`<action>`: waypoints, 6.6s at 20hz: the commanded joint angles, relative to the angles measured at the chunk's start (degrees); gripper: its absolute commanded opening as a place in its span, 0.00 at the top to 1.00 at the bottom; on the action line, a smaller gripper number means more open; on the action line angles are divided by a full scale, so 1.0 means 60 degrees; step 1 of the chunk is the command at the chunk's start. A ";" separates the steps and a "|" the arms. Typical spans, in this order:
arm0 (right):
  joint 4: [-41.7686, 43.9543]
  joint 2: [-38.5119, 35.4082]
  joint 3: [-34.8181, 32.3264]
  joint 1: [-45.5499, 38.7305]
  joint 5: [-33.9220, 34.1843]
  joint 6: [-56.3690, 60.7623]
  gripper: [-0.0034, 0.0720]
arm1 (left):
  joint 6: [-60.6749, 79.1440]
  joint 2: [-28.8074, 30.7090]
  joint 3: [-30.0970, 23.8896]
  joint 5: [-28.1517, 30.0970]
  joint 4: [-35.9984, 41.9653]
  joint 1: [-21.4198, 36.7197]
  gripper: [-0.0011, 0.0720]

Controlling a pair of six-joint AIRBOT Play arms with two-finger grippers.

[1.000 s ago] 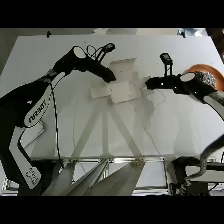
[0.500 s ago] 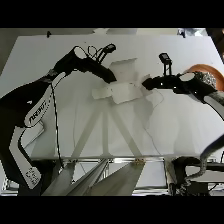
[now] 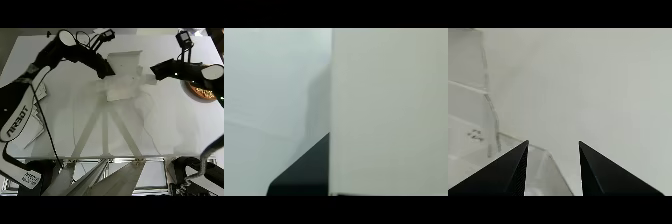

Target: Fold the box and place the chain.

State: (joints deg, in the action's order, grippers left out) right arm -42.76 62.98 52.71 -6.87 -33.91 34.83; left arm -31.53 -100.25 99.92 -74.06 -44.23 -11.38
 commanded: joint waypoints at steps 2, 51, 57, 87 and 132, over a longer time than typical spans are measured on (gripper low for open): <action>-0.1231 -0.1392 0.0004 0.0000 0.0022 0.1042 0.48 | 0.0514 0.1523 -0.0310 -0.0943 -0.0284 -0.0098 0.99; -0.1581 -0.0765 0.0004 0.0004 -0.1038 0.0798 0.50 | 0.6397 -0.1362 -0.3625 0.2594 0.1792 -0.0164 0.97; -0.0641 -0.1104 0.0004 0.0004 -0.3246 -0.2208 0.00 | 0.6397 -0.1355 -0.3625 0.2594 0.1792 -0.0164 0.97; -0.1545 0.1450 -0.2269 0.1304 -0.2575 -0.5410 0.05 | 0.6397 -0.1355 -0.3625 0.2594 0.1792 -0.0164 0.97; 0.0962 0.2146 -0.2157 0.1421 -0.0124 -0.4856 0.05 | 0.6397 -0.1355 -0.3625 0.2594 0.1792 -0.0164 0.97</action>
State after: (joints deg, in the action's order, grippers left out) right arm -37.26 75.88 39.31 1.69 -34.98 5.02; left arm 6.81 -108.40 78.17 -58.50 -33.45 -12.34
